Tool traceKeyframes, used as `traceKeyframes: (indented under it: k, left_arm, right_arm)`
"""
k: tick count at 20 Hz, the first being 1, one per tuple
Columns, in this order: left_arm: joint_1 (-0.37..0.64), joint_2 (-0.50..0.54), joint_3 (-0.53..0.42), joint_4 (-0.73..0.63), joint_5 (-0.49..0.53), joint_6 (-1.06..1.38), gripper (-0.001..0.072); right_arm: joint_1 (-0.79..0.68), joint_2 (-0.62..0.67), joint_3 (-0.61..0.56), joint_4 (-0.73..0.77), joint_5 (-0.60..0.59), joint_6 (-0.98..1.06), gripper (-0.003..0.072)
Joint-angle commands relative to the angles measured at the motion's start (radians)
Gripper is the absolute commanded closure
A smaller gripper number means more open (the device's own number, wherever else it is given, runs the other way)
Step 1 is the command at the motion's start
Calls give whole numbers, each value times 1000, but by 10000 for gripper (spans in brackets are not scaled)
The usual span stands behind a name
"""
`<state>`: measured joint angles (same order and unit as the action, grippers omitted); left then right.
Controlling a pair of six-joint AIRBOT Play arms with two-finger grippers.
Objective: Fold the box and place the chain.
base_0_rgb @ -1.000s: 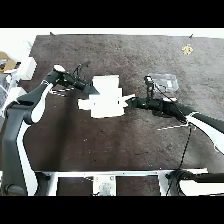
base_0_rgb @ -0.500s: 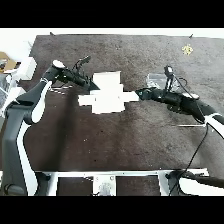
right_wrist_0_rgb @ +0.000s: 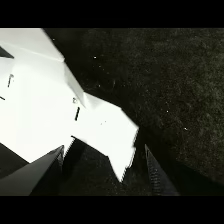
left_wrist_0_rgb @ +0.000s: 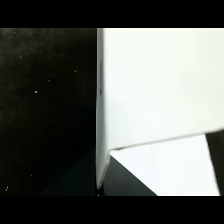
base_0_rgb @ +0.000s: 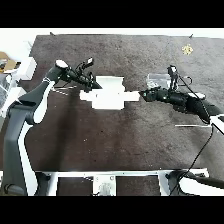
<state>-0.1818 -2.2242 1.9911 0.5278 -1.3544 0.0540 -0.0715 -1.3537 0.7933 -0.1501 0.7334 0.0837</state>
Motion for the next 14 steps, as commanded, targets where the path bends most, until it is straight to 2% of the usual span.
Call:
traceKeyframes:
  k: [1, 10, 14]
  left_arm:
    - [-2, -1, -56, 4, 90, 39, 704]
    - [-2, -1, -74, 23, 55, 70, 701]
    - [-2, -1, -74, 41, -3, 67, 699]
  right_arm:
    - [-2, 1, 0, -7, 1, -66, 129]
    - [69, 0, 1, -12, 8, -297, 128]
    - [118, -26, 36, -106, 8, -354, 98]
